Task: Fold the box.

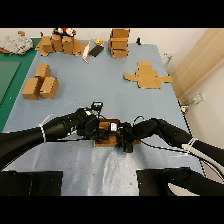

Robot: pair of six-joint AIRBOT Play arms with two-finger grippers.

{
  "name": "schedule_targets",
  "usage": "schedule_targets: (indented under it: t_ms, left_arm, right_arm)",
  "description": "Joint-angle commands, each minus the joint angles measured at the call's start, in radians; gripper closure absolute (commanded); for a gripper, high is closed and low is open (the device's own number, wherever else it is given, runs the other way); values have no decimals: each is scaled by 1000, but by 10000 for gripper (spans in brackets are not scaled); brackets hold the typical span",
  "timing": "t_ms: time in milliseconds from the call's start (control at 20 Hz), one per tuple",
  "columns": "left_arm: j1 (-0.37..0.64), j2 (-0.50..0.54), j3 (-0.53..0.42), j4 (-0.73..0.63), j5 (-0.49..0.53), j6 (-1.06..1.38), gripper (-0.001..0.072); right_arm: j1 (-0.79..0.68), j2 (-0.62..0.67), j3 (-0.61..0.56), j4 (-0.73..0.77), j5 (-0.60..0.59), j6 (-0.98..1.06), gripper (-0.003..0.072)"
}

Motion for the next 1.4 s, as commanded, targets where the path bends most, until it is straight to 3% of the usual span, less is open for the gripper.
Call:
schedule_targets:
  t_ms: [0, 150, 250, 350, 750, 800, 850, 900, 1350]
  left_arm:
    - [-11, -3, 2, 5, 2, -17, 411]
    - [-21, -3, 2, 0, -1, -67, 412]
    - [-29, -3, 2, -10, 0, -86, 595]
    - [-33, -3, 4, -11, 0, -86, 696]
    - [-33, -3, 6, -26, 2, -86, 695]
    - [-33, -2, 6, -25, 2, -86, 674]
    - [-33, -2, 8, -25, 3, -87, 420]
    - [-33, -2, 12, -25, 2, -100, 268]
    - [-5, 52, 26, -23, -6, -108, 261]
  right_arm:
    - [0, 1, 0, 0, 0, 0, 227]
    - [0, 1, 0, 0, 0, 0, 227]
    - [0, 1, 0, 0, 0, 0, 227]
    - [0, 1, 0, 0, 0, 0, 227]
    - [0, 1, 0, 0, 0, 0, 227]
    - [0, 1, 0, 0, 0, 0, 228]
    - [0, 1, 0, 0, 0, 0, 227]
    - [0, 1, 0, 0, 0, 0, 228]
    - [0, 1, 0, 0, 0, 0, 227]
